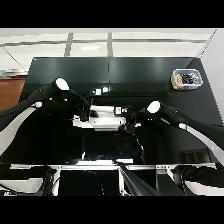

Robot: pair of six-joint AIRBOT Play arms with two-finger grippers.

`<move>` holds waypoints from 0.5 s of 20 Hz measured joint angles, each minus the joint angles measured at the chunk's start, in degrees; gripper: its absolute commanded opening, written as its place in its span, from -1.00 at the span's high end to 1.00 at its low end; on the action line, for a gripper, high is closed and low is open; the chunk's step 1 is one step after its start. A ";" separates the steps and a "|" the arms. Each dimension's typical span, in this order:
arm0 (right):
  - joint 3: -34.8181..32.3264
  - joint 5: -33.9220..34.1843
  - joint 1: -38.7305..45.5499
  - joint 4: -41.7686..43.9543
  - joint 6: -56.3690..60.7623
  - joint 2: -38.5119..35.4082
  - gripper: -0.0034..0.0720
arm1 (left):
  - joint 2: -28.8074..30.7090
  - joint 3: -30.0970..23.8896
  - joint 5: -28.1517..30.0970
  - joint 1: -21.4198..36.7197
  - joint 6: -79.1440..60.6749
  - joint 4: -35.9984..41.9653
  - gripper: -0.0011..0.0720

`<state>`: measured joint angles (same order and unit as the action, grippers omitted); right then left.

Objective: Fold the box and place the chain.

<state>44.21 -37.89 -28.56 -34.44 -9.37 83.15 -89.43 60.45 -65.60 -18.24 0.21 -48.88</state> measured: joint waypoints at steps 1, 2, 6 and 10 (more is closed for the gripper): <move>0.00 -0.04 0.00 -0.02 0.02 0.00 -0.36 | 0.28 0.00 -0.09 0.20 0.35 0.02 -0.25; 0.00 -0.11 0.00 -0.04 0.00 0.00 -0.36 | 0.61 0.00 -0.39 0.33 1.11 -0.20 -0.25; -0.02 -0.46 0.00 -0.09 0.02 0.00 -0.36 | 2.64 0.00 -0.94 0.70 6.95 -5.25 -0.25; -0.02 -0.66 0.00 -0.13 0.02 0.00 -0.36 | 6.97 0.00 -2.08 2.10 12.92 -9.86 -0.24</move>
